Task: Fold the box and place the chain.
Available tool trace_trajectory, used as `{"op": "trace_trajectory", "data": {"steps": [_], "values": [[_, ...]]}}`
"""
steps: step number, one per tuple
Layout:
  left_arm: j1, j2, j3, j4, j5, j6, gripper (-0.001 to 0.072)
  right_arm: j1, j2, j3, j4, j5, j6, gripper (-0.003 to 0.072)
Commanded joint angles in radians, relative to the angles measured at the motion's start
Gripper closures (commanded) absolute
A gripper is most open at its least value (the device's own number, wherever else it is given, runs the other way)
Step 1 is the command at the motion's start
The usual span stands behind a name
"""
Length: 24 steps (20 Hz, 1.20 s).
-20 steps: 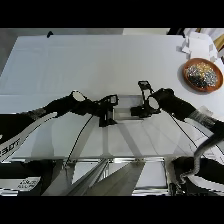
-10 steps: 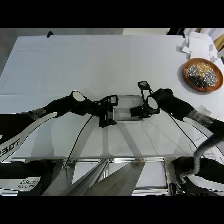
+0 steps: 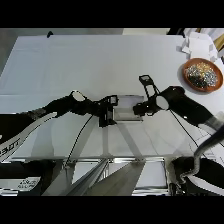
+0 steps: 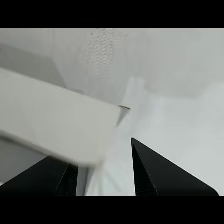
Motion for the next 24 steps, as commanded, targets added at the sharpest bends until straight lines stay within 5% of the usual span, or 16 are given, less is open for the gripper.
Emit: {"op": "trace_trajectory", "data": {"steps": [1,4,12,19,24], "values": [[0.000,0.000,0.000,0.000,0.001,-0.001,0.0457,-0.074,0.145,0.040,-0.003,0.037,-0.112,0.0366],[0.000,0.000,0.000,0.000,0.001,0.000,0.0457,-0.264,0.201,0.136,-0.002,0.029,-0.192,0.0531],[0.000,0.000,0.000,0.000,0.001,0.000,0.0457,-0.843,-0.008,0.193,0.044,-0.225,-0.356,0.0533],[0.000,0.000,0.000,0.000,0.001,0.000,0.0457,-0.930,-0.421,0.495,0.052,-0.175,-0.399,0.0534],[0.000,0.000,0.000,0.000,0.001,0.000,0.0457,-0.930,-0.538,0.556,0.058,-0.180,-0.349,0.0535]]}}
